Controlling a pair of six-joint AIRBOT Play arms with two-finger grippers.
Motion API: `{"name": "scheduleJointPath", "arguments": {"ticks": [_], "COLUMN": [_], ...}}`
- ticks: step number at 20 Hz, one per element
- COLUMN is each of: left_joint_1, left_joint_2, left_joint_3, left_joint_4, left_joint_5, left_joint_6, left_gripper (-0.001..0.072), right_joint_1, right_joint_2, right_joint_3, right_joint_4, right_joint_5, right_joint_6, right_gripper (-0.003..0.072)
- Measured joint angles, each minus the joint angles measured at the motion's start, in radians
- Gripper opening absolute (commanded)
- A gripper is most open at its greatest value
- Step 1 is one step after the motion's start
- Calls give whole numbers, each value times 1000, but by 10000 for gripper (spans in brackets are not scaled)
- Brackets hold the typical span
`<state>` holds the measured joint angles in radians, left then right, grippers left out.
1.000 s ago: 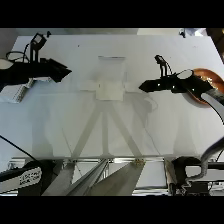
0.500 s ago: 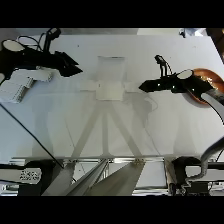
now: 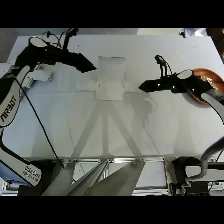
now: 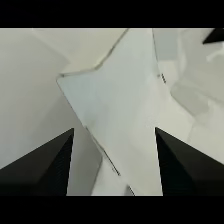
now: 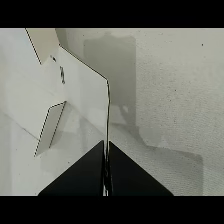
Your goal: Fold the box and place the chain.
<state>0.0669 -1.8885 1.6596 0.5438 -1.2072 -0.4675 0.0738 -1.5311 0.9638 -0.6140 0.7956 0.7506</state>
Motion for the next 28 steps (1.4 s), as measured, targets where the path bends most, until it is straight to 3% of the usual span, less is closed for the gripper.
{"name": "scheduleJointPath", "arguments": {"ticks": [4, 9, 16, 17, 21, 23, 26, 28], "left_joint_1": [-40, -63, -85, -90, -117, -129, -141, -145], "left_joint_2": [-17, -34, -64, -67, -76, -78, -79, -79], "left_joint_3": [14, 18, 19, 19, 19, 19, 19, 19], "left_joint_4": [18, 79, 97, 100, 111, 120, 127, 129], "left_joint_5": [117, 178, 133, 131, 90, 82, 72, 69], "left_joint_6": [-35, -118, -153, -152, -106, -63, 23, 70], "left_gripper": [555, 553, 546, 496, 485, 364, 284, 141], "right_joint_1": [0, 0, 0, 0, 0, 0, 0, 0], "right_joint_2": [0, 0, 0, 0, 0, 0, 0, 0], "right_joint_3": [0, 0, 0, 0, 0, 0, 0, 0], "right_joint_4": [0, 0, 0, 0, -1, 1, 0, 0], "right_joint_5": [0, 0, 0, 0, 0, -2, -1, -1], "right_joint_6": [0, 0, 0, 0, 0, 0, 0, 0], "right_gripper": [13, 13, 13, 13, 13, 13, 13, 13]}}
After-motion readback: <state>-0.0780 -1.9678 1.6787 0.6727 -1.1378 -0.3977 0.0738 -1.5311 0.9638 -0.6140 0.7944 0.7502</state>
